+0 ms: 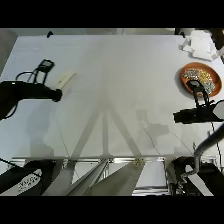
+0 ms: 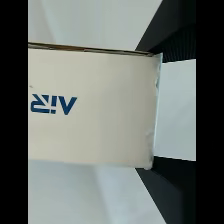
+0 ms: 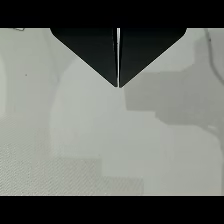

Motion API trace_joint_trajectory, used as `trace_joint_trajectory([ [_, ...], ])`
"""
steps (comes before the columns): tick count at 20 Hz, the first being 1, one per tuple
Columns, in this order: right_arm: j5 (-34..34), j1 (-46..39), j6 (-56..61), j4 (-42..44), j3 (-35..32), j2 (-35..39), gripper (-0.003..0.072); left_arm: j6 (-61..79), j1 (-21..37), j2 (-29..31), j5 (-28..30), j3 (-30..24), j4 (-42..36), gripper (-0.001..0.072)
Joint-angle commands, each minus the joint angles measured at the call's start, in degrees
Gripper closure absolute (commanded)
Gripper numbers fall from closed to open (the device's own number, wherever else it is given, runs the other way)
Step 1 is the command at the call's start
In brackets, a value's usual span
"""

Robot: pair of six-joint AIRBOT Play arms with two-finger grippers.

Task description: Fold the box and place the chain.

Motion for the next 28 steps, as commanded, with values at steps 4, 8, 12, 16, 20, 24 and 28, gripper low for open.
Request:
trace_joint_trajectory([
  [4, -1.0, 0.0, -0.1, 0.4, 0.0, 0.0, 0.0670, -3.1, 16.6, 0.3, 4.1, 0.0, 3.4, 0.0694],
  [8, -1.0, 0.0, -0.1, 0.6, 0.0, 0.0, 0.0670, -0.1, 17.0, 0.4, 5.3, 0.0, 3.5, 0.0009],
  [12, -1.0, 0.0, -0.1, 0.6, 0.0, 0.0, 0.0670, -0.1, 17.0, 0.5, 6.1, 0.0, 3.4, 0.0008],
  [16, -2.0, 0.0, 2.0, 0.4, 0.0, 0.0, 0.0664, -0.1, 17.0, 4.2, 6.7, 0.0, 3.4, 0.0008],
  [20, -2.1, 0.0, 3.3, 0.8, 0.0, 0.0, 0.0664, 0.0, 15.8, 11.5, 6.8, 0.0, 3.4, 0.0008],
  [24, -2.1, 0.0, 3.3, 0.8, 0.0, 0.0, 0.0664, -0.1, 9.1, 16.9, 11.5, 0.0, 2.0, 0.0008],
  [28, -2.1, 0.0, 3.3, 0.8, 0.0, 0.0, 0.0664, -0.4, 3.1, 16.6, 18.6, 0.0, -1.9, 0.0008],
])
